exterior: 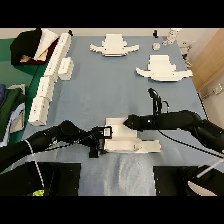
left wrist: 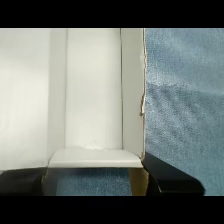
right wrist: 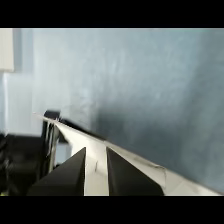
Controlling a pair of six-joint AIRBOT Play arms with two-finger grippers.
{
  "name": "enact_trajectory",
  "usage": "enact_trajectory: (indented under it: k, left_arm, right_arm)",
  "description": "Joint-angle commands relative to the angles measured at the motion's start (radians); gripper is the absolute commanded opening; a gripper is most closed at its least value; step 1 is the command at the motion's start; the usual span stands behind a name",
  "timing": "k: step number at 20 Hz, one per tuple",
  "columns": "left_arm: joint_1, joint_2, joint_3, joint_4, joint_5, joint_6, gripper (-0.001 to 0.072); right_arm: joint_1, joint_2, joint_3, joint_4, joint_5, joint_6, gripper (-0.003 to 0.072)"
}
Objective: Fold the box.
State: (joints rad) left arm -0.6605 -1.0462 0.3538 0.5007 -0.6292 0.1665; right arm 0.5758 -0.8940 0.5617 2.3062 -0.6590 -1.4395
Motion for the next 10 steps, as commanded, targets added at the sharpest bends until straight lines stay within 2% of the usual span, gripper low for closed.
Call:
enact_trajectory:
  k: [1, 5, 10]
  left_arm:
    - [0.0, 0.0, 0.0, 0.0, 0.0, 0.0, 0.0455]
    - [0.0, 0.0, 0.0, 0.0, 0.0, 0.0, 0.0454]
    - [0.0, 0.0, 0.0, 0.0, 0.0, 0.0, 0.0455]
  right_arm:
    - [-0.011, -0.138, 0.021, -0.013, 0.075, -0.034, 0.0194]
    - [0.012, -0.238, 0.021, -0.014, 0.072, -0.081, 0.0194]
    - [0.012, -0.247, 0.021, -0.04, 0.049, -0.091, 0.0194]
